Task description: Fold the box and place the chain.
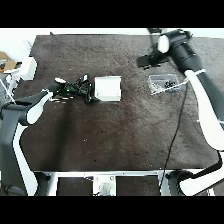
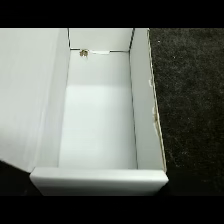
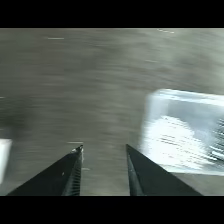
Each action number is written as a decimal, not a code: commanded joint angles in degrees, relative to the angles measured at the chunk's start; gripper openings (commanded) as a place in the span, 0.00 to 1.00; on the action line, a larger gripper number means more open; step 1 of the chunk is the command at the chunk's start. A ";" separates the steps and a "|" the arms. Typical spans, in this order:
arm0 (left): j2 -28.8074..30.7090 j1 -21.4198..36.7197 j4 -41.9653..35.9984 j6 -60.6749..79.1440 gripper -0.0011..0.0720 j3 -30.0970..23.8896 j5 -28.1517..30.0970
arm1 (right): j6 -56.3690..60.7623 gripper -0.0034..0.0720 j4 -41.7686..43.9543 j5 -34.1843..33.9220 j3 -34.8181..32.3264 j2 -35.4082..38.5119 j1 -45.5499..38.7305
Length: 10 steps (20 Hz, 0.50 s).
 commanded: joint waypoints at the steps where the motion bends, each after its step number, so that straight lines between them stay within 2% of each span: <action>1: 0.04 -0.02 0.00 0.00 0.32 -0.02 0.02 | -2.60 0.43 2.40 0.68 -2.93 -1.09 -9.99; 2: 0.04 -0.04 0.00 0.00 0.32 -0.02 0.02 | -3.80 0.40 4.96 0.63 -4.57 -1.90 -11.96; 6: 0.04 -0.02 0.00 0.00 0.32 -0.02 0.02 | -9.31 0.38 12.31 -1.40 -9.44 -5.11 -15.52; 7: 0.02 -0.04 0.00 0.00 0.32 -0.02 0.02 | -10.19 0.26 12.98 -2.60 -9.79 -5.79 -15.56; 10: 0.04 -0.04 0.00 0.00 0.32 -0.02 0.02 | -10.34 0.26 16.26 -6.25 -9.79 -7.21 -15.52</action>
